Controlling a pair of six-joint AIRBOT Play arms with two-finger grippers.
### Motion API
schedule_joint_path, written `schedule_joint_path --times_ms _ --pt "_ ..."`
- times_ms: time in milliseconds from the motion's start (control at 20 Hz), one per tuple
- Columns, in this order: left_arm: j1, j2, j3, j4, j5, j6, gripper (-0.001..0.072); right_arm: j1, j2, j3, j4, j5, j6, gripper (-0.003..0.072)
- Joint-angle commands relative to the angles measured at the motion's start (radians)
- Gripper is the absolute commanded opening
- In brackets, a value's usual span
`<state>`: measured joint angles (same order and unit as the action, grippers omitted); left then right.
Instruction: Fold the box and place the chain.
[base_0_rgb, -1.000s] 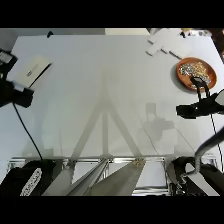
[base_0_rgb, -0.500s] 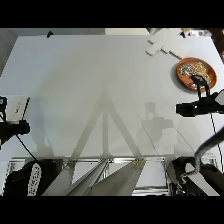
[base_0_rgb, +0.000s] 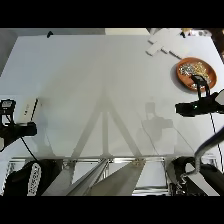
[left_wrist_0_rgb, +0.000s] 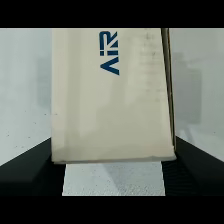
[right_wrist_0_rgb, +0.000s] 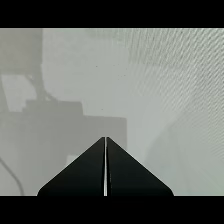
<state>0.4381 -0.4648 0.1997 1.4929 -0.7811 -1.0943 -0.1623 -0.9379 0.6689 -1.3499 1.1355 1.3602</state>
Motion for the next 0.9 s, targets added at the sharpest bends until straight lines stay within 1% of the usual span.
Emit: schedule_joint_path --times_ms 0,50,100,150,200,300,350,450,500,550,700,850 --pt "0.002 -0.002 -0.002 -0.038 -0.004 0.041 0.0006 -0.001 0.000 0.001 0.001 0.001 0.000 0.0021" --pt "0.002 -0.002 -0.002 -0.038 -0.004 0.041 0.0026 -0.001 0.000 0.001 0.001 0.001 0.000 0.0021" --pt "0.002 -0.002 -0.002 -0.038 -0.003 0.044 0.0123 -0.001 0.000 0.001 0.001 0.001 0.001 0.0021" --pt "0.002 -0.002 -0.002 -0.038 0.000 0.047 0.0252 -0.001 0.000 0.001 0.004 0.001 0.001 0.0021" --pt "0.002 -0.002 -0.002 -0.038 0.002 0.047 0.0345 -0.001 0.000 0.001 0.004 0.001 0.001 0.0021" --pt "0.002 -0.001 -0.002 -0.038 0.004 0.047 0.0355 -0.001 0.000 0.001 0.004 0.001 0.001 0.0021" --pt "0.001 0.001 -0.002 -0.040 0.004 0.047 0.0401 -0.001 0.000 0.001 0.004 0.001 0.001 0.0021" --pt "0.000 0.001 -0.002 -0.042 0.008 0.047 0.0552 -0.001 0.000 0.001 0.004 0.001 0.001 0.0021" --pt "-0.002 0.001 -0.001 -0.042 0.010 0.047 0.0663 -0.001 0.000 0.001 0.004 0.002 0.001 0.0021" --pt "-0.004 0.001 -0.001 -0.042 0.013 0.047 0.0700 -0.001 0.000 0.001 0.004 0.002 0.001 0.0021" --pt "-0.004 0.016 -0.001 -0.042 0.020 0.048 0.0704 -0.001 0.000 0.001 0.004 0.005 0.001 0.0021" --pt "-0.004 0.080 -0.001 -0.042 0.014 0.068 0.0704 -0.001 0.000 0.001 0.003 0.003 0.001 0.0021"
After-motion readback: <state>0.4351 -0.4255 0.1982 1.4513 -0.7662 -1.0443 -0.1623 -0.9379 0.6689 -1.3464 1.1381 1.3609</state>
